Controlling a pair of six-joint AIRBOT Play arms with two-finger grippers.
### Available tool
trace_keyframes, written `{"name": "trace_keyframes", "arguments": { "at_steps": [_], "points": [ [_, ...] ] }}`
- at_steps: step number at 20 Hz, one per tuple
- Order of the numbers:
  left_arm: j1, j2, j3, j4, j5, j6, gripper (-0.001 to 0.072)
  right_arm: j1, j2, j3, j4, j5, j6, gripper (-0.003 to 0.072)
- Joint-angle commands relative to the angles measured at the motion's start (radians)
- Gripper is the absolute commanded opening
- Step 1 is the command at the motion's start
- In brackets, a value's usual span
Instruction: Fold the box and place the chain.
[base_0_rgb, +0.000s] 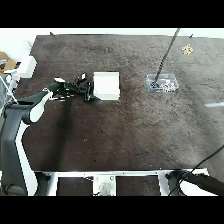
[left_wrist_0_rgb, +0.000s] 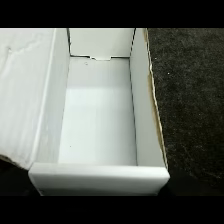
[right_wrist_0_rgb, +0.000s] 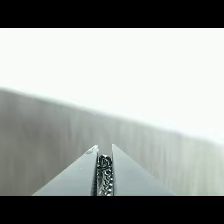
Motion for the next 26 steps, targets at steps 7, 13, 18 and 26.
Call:
{"name": "trace_keyframes", "arguments": {
  "at_steps": [7,13,18,26],
  "points": [
    [0.0,0.0,0.0,0.0,0.0,0.0,0.0395,0.231,0.073,-0.001,-0.076,-0.468,-0.066,0.0],
    [0.0,0.0,0.0,0.0,0.0,0.0,0.0395,0.338,-0.019,-0.002,-0.076,-0.456,-0.058,0.0],
    [0.0,0.0,0.0,0.0,0.0,0.0,0.0395,0.378,-0.072,-0.003,-0.072,-0.369,-0.055,0.0],
    [0.0,0.0,0.0,0.0,0.0,0.0,0.0395,0.387,-0.172,-0.003,-0.071,-0.272,0.002,0.0]
  ]
}}
